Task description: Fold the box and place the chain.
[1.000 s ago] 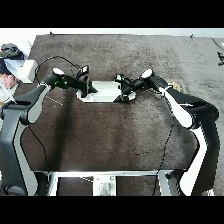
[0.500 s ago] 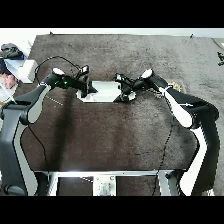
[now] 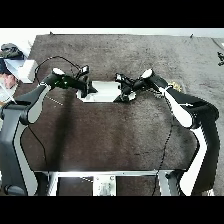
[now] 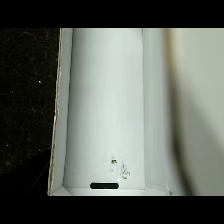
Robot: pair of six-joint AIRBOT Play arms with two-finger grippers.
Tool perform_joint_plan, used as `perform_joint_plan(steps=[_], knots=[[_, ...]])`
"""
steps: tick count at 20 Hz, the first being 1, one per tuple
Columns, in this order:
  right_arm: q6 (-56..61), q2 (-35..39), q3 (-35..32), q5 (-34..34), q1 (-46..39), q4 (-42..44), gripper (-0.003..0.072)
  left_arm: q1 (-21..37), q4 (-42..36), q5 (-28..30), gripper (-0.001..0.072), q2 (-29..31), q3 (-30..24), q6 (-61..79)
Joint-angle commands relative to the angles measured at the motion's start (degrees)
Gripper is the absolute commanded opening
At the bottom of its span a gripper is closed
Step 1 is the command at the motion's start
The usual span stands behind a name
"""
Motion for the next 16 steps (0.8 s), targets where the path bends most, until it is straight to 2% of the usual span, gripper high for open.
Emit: perform_joint_plan(steps=[1, 9, 10, 11, 12, 16], knots=[[0.0, 0.0, 0.0, 0.0, 0.0, 0.0, 0.0438, 0.0, 0.0, 0.0, 0.0013, 0.0, 0.0, 0.0], [0.0, 0.0, 0.0, 0.0, 0.0, 0.0, 0.0437, 0.0, 0.0, -0.1, 0.0015, 0.0, 0.0, 0.0], [0.0, 0.0, 0.0, 0.0, 0.0, 0.0, 0.0437, 0.0, 0.0, -0.4, 0.0071, 0.0, 0.0, 0.0], [0.0, 0.0, 0.0, 0.0, 0.0, 0.0, 0.0437, 0.0, -0.1, -0.6, 0.0314, 0.0, 0.0, 0.0], [0.0, 0.0, 0.0, 0.0, 0.0, 0.0, 0.0437, 0.0, -0.3, -1.0, 0.0348, 0.0, 0.1, 0.0], [0.0, 0.0, 0.0, 0.0, 0.0, 0.0, 0.0437, 0.1, -0.9, -2.1, 0.0366, 1.1, 0.3, -0.2]])
